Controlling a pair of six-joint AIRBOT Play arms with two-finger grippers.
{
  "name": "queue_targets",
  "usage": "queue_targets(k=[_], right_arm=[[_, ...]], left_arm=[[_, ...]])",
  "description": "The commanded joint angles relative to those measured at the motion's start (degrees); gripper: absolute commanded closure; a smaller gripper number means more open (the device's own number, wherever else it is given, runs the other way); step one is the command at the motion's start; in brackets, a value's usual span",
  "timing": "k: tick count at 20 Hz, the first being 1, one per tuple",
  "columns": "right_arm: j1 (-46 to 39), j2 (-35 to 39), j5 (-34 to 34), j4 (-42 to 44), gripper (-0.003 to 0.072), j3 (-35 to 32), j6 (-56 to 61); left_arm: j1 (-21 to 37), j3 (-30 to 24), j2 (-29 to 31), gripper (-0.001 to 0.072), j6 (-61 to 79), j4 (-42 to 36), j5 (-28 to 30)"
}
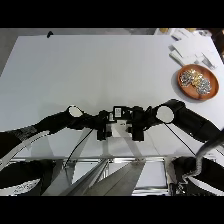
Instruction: Fold the box and place the chain.
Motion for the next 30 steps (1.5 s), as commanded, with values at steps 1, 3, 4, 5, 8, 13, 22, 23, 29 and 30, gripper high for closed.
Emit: queue_targets(k=[1,3,4,5,8,13,22,23,29,30], right_arm=[[0.0,0.0,-1.0,-0.3,0.0510,0.0,0.5],[0.0,0.2,-1.6,-0.3,0.0511,0.0,0.6],[0.0,0.4,-1.8,-0.3,0.0520,0.0,0.6],[0.0,0.7,-1.9,-0.3,0.0527,0.0,0.6],[0.0,1.3,-1.9,-0.4,0.0528,0.0,0.6],[0.0,1.3,-2.5,-0.4,0.0530,0.0,0.6],[0.0,1.4,-3.4,-0.4,0.0530,0.0,0.6],[0.0,1.8,-3.4,-0.4,0.0530,0.0,0.6],[0.0,3.3,-4.7,-0.4,0.0530,0.0,0.6],[0.0,3.1,-4.6,-0.4,0.0530,0.0,0.6]], left_arm=[[0.0,0.0,0.0,0.0574,0.2,0.1,-0.1],[0.0,0.0,0.0,0.0574,0.2,0.1,-0.1],[0.0,0.0,0.0,0.0574,0.2,0.1,-0.1],[0.0,0.0,0.0,0.0574,0.2,0.1,-0.1],[0.0,0.0,0.0,0.0574,0.2,0.1,-0.1],[0.0,0.0,0.0,0.0574,0.2,0.1,-0.1],[0.0,0.0,0.0,0.0574,0.2,0.1,-0.1],[0.0,0.0,0.0,0.0574,0.2,0.1,-0.1],[0.0,0.0,0.0,0.0574,0.2,0.1,-0.1],[0.0,0.0,0.0,0.0574,0.2,0.1,-0.1]])
